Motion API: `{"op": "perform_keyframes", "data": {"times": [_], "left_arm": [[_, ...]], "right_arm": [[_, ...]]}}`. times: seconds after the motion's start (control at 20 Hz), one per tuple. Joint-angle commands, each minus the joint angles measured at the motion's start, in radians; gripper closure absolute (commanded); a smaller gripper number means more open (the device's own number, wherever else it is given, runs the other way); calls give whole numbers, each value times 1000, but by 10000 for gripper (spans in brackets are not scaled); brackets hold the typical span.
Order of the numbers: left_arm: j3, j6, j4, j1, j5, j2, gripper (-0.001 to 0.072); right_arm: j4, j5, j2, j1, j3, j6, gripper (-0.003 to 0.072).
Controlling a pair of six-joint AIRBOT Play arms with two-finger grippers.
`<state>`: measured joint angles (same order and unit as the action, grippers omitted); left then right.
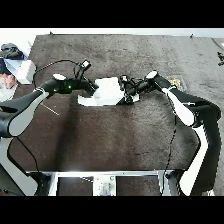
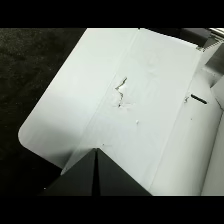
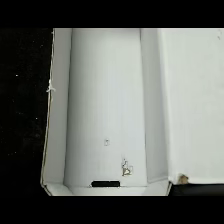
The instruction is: Fold the box and place the chain.
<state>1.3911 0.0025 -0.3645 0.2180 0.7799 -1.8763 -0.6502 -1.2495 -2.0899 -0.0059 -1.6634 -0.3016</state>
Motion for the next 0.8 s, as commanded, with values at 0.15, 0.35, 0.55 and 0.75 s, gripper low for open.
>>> {"op": "perform_keyframes", "data": {"times": [0.15,0.35,0.55,0.75], "left_arm": [[118,6,-11,-58,164,1,700],[264,5,-98,-119,445,2,702],[322,5,-255,-132,480,16,704],[312,-40,-444,-105,521,26,694]], "right_arm": [[0,0,0,0,-1,0,256],[0,0,0,0,-1,0,256],[0,0,0,0,-1,0,256],[0,0,0,0,-1,0,256]]}}
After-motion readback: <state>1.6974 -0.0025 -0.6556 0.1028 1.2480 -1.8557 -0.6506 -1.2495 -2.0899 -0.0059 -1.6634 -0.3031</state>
